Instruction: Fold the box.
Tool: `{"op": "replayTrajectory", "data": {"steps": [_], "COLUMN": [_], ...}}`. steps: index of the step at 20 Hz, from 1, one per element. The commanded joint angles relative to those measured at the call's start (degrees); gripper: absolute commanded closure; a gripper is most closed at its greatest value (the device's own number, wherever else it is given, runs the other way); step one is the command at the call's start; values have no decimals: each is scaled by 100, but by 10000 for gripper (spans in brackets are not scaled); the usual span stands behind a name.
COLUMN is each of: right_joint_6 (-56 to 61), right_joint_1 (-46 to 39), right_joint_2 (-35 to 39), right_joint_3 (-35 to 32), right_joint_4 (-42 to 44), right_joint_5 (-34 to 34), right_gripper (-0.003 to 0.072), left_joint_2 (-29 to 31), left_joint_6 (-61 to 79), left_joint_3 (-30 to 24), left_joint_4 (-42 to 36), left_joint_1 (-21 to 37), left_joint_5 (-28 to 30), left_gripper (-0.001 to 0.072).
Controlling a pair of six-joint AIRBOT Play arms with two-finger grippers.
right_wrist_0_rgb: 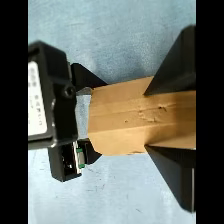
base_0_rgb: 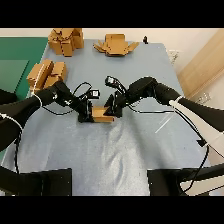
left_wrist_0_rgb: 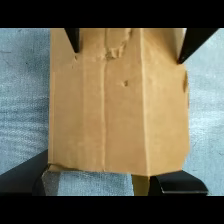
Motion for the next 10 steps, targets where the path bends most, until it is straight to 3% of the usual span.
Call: {"op": "replayTrajectory", "data": {"steps": [1, 2, 3, 4, 5, 7, 10], "right_joint_6": [-201, -201, -201, -201, -201, -201, -201], "right_joint_1": [11, 11, 11, 11, 11, 15, 197], "right_joint_2": [4, 4, 4, 4, 4, 4, 4], "right_joint_3": [-2, -2, -2, -2, -2, -2, -2], "right_joint_4": [-160, -245, -260, -260, -260, -188, -468], "right_joint_5": [162, 199, 199, 195, 177, 118, 181], "right_gripper": [315, 317, 427, 485, 469, 170, 138], "left_joint_2": [4, 4, 4, 2, 2, 2, 2], "left_joint_6": [-2, -2, -2, -2, -2, -2, -2], "left_joint_3": [4, 4, 4, 4, 4, 4, 4], "left_joint_4": [0, 0, 2, 0, 0, 0, 0], "left_joint_1": [4, 4, 4, 4, 4, 4, 4], "left_joint_5": [-9, -9, -9, -9, -11, -9, -9], "left_gripper": [693, 694, 694, 694, 693, 693, 693]}}
